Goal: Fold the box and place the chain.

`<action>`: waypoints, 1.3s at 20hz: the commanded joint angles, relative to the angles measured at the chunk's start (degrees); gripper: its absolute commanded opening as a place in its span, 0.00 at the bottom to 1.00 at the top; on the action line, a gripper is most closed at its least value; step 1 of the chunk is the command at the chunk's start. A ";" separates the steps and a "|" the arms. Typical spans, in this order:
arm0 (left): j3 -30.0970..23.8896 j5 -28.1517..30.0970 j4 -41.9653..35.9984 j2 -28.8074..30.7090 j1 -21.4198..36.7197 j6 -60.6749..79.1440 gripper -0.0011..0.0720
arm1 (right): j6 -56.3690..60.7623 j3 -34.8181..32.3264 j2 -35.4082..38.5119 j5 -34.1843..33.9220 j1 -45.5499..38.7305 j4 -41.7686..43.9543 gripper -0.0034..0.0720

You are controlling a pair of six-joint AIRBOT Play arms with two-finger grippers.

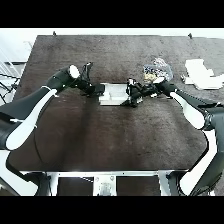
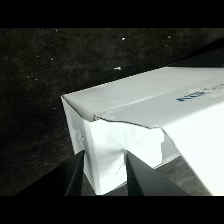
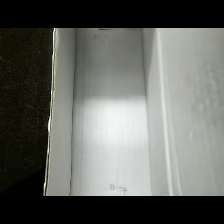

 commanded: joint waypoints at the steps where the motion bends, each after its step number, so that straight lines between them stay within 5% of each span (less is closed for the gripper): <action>1: 0.63 0.09 3.87 -0.48 -1.18 -4.94 0.45 | 0.02 0.00 0.04 0.02 -0.02 0.00 0.80; 9: 1.64 -0.17 6.49 -0.70 -2.12 -9.01 0.44 | 0.02 0.00 0.04 0.02 -0.02 0.00 0.80; 13: 9.05 -8.48 13.09 -4.63 -3.30 -13.94 0.44 | 0.02 0.00 0.04 0.02 -0.02 0.00 0.80; 26: 24.59 -19.47 23.56 -14.58 -7.15 -21.57 0.43 | 0.02 0.00 0.04 0.02 -0.02 0.00 0.80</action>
